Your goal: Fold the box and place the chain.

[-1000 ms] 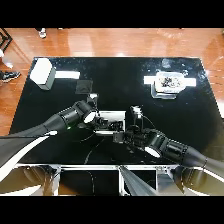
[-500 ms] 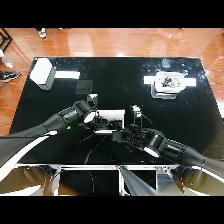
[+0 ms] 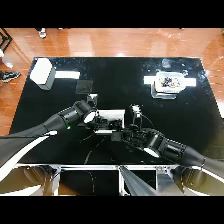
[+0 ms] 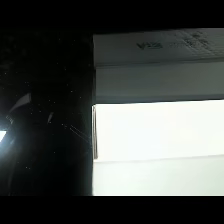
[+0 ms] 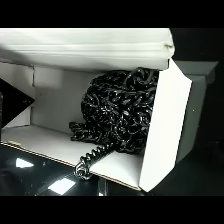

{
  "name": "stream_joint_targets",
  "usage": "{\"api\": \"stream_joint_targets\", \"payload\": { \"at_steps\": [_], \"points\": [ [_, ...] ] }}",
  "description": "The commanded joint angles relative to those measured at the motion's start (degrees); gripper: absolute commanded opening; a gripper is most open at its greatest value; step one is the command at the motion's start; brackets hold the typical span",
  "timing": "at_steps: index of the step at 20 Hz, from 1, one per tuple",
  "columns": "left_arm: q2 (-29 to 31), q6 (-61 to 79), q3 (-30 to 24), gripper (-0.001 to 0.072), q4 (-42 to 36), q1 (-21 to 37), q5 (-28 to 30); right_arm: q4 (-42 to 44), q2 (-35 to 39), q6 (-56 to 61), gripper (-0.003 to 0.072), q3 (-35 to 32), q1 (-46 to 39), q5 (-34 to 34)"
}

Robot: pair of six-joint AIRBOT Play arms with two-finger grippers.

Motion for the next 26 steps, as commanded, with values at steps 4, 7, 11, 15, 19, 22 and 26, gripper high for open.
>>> {"api": "stream_joint_targets", "payload": {
  "at_steps": [4,7,11,15,19,22,26],
  "points": [
    [0.0,0.02,-0.02,0.0027,0.04,-0.04,0.0,-0.42,7.87,-0.07,0.0023,0.0,-0.04,7.87],
    [0.0,0.02,-0.02,0.0026,0.02,-0.04,0.02,0.13,14.08,0.0,0.0023,0.0,-0.07,9.42],
    [0.0,0.02,-0.02,0.0027,-0.02,-0.04,0.0,3.96,15.82,-0.04,0.0024,0.02,-0.15,6.36],
    [0.0,0.02,-0.02,0.0027,-0.02,-0.04,-0.09,5.51,15.8,0.0,0.0024,0.04,-0.66,0.22],
    [0.0,0.02,-0.02,0.0027,0.0,-0.04,-0.04,6.03,15.8,0.02,0.0024,0.04,-2.89,-1.33],
    [0.0,0.02,-0.02,0.0027,-0.02,-0.04,-0.04,6.03,15.8,0.0,0.0025,0.04,-5.77,-1.31],
    [0.0,0.02,-0.02,0.0027,0.0,-0.04,-0.04,6.01,15.8,-0.02,0.0025,0.04,-6.45,-1.31]
  ]
}}
